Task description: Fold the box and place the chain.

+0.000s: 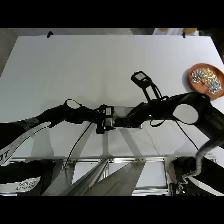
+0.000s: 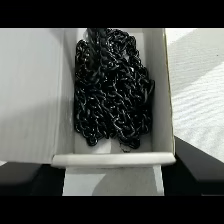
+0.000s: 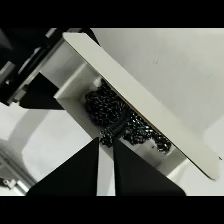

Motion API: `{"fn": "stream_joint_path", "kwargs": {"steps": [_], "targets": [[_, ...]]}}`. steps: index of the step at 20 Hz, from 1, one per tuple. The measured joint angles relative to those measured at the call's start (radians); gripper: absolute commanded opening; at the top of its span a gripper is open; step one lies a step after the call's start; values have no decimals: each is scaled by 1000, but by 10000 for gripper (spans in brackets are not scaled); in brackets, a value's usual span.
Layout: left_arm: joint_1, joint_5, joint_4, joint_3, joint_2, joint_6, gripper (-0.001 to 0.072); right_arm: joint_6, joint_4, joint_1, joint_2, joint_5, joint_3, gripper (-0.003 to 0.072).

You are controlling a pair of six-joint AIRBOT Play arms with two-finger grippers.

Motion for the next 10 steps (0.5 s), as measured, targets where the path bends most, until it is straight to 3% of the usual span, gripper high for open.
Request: {"fn": "stream_joint_path", "kwargs": {"steps": [1, 2, 5, 9, 10], "targets": [[0, 0, 0, 0, 0, 0, 132, -26, 12, 0, -19, -13, -4, 293], [0, 0, 0, 0, 0, 0, 132, -70, 35, 0, -35, -26, -6, 315], [0, 0, 0, 0, 0, 0, 132, -217, 119, 0, -60, -42, 35, 301], [0, 0, 0, 0, 0, 0, 132, -318, 126, -60, -92, -14, 180, 26], [0, 0, 0, 0, 0, 0, 132, -328, 116, -88, -103, -6, 206, 19]]}}
